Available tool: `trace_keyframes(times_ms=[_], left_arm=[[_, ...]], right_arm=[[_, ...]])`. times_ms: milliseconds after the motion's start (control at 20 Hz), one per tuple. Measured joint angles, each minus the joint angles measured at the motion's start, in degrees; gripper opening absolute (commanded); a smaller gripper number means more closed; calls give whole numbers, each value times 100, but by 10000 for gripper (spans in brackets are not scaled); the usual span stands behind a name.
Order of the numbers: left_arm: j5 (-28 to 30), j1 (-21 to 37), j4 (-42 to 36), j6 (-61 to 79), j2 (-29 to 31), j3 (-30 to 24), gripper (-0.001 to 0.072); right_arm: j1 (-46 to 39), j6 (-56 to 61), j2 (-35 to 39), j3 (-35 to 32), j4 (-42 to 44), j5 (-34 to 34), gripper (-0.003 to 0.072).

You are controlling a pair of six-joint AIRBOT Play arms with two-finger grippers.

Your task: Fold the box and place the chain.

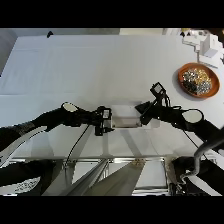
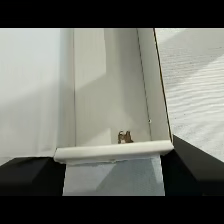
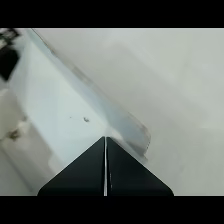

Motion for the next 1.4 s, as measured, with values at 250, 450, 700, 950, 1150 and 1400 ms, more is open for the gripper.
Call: trace_keyframes(times_ms=[250,450,700,950,1150,1400], left_arm=[[0,2,-4,-11,0,0,66],[-2,2,-4,-4,0,0,66],[-11,2,11,9,0,0,66],[-9,0,7,9,0,0,66],[-7,0,4,7,0,0,66],[-7,0,2,4,0,0,66]], right_arm=[[20,7,-645,9,50,-164,15],[20,20,-723,76,-33,-96,16],[22,20,-149,365,-168,337,16],[24,20,684,474,-1659,1513,18],[22,133,942,496,-3630,2852,95],[22,-136,944,496,-4690,3156,353]])
